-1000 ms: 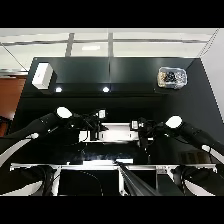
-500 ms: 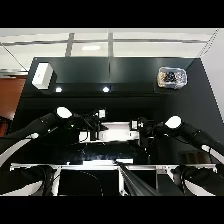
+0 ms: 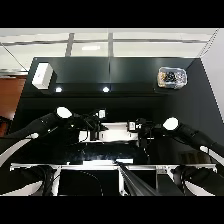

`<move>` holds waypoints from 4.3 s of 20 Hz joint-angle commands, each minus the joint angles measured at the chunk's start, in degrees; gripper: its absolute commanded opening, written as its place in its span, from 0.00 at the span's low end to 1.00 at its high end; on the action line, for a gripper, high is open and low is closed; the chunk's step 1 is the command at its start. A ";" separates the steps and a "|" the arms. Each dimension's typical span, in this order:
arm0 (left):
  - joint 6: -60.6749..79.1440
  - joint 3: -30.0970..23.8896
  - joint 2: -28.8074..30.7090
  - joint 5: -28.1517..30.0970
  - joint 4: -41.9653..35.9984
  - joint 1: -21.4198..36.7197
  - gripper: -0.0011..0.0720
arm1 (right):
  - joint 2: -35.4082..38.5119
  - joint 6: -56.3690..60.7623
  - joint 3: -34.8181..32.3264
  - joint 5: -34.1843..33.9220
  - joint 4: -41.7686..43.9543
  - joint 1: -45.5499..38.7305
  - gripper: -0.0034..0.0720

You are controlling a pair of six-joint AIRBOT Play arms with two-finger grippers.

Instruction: Fold the box and place the chain.

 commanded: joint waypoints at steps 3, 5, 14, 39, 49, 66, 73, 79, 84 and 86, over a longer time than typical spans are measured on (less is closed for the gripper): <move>-0.04 0.04 -0.02 0.07 0.00 0.00 0.05 | -0.04 1.18 -0.02 -0.81 -0.55 0.20 1.00; -0.04 0.04 -0.02 0.09 0.00 0.02 0.05 | -0.02 3.10 -0.02 -0.79 -1.07 0.07 1.00; -0.04 0.04 -0.02 0.09 0.00 0.00 0.05 | -0.02 3.17 -0.02 -0.74 -3.45 0.07 1.00; -0.04 0.04 -0.02 0.07 0.00 0.00 0.05 | 0.46 3.58 -0.70 -0.33 -4.48 0.09 1.00; -0.04 0.04 -0.02 0.07 0.00 0.00 0.05 | 0.46 3.58 -0.70 -0.35 -4.46 0.09 0.59; -52.13 4.15 16.50 -16.02 45.13 3.02 0.96 | 0.48 3.58 -0.70 -0.35 -4.46 0.09 0.59; -69.70 3.93 23.02 -32.20 40.65 2.93 0.05 | 0.46 3.58 -0.70 -0.33 -4.48 0.09 0.59; -64.19 -5.20 19.82 0.31 -3.17 2.89 0.05 | 0.46 3.58 -0.70 -0.33 -4.46 0.09 0.59; -40.09 -5.18 9.25 1.75 -29.33 2.99 0.05 | 0.46 3.58 -0.70 -0.35 -4.46 0.09 0.59; -37.07 -5.16 7.23 5.99 -26.75 2.89 0.05 | 0.46 3.58 -0.70 -0.35 -4.46 0.09 0.59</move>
